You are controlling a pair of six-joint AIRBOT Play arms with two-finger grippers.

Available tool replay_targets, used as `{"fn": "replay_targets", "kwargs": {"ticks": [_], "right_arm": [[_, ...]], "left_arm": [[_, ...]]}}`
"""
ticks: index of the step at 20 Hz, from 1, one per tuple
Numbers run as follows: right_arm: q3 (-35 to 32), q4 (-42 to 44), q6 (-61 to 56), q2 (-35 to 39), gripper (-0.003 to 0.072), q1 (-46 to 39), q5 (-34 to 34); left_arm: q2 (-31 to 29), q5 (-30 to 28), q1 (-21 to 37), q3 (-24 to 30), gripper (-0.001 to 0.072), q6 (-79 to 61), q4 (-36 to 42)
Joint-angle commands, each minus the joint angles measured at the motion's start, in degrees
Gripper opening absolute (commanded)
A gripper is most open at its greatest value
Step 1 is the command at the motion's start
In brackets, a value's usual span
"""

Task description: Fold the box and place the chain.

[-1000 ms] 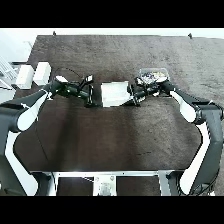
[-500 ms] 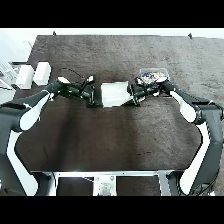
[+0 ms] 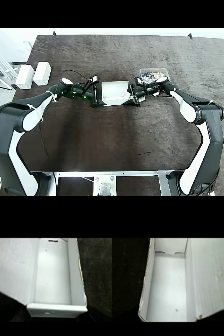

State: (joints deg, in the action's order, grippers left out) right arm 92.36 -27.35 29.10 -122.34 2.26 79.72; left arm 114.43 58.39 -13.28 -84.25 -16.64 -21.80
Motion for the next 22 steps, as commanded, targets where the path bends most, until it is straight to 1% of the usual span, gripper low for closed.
{"fn": "replay_targets", "kwargs": {"ticks": [1, 3, 6, 8, 12, 16, 22], "right_arm": [[0.0, -0.1, 0.0, 0.0, 0.0583, 0.0, 0.3], [0.0, -0.1, 0.0, 0.0, 0.0583, 0.0, 0.3], [0.0, -0.1, 0.0, 0.0, 0.0583, 0.0, 0.3], [0.0, -0.1, 0.0, 0.0, 0.0583, 0.0, 0.3], [0.0, -0.1, 0.0, 0.0, 0.0583, 0.0, 0.3], [0.0, -0.1, 0.0, 0.0, 0.0583, 0.0, 0.3], [0.0, -0.1, 0.0, 0.0, 0.0583, 0.0, 0.3]], "left_arm": [[0.0, -2.2, 0.0, 0.0, 0.0694, -1.2, -1.6], [0.3, -2.7, 0.0, -0.1, 0.0693, -3.7, -1.5], [1.9, -1.6, 0.0, -1.2, 0.0693, -5.4, -0.9], [1.9, -1.6, 0.0, -1.6, 0.0693, -6.5, -0.2], [2.4, -1.3, 0.0, -2.8, 0.0695, -6.4, -0.1], [2.4, 0.6, 0.0, -3.2, 0.0695, -6.0, 0.0], [2.4, 0.1, 0.0, -3.2, 0.0696, -2.3, 0.0]]}}
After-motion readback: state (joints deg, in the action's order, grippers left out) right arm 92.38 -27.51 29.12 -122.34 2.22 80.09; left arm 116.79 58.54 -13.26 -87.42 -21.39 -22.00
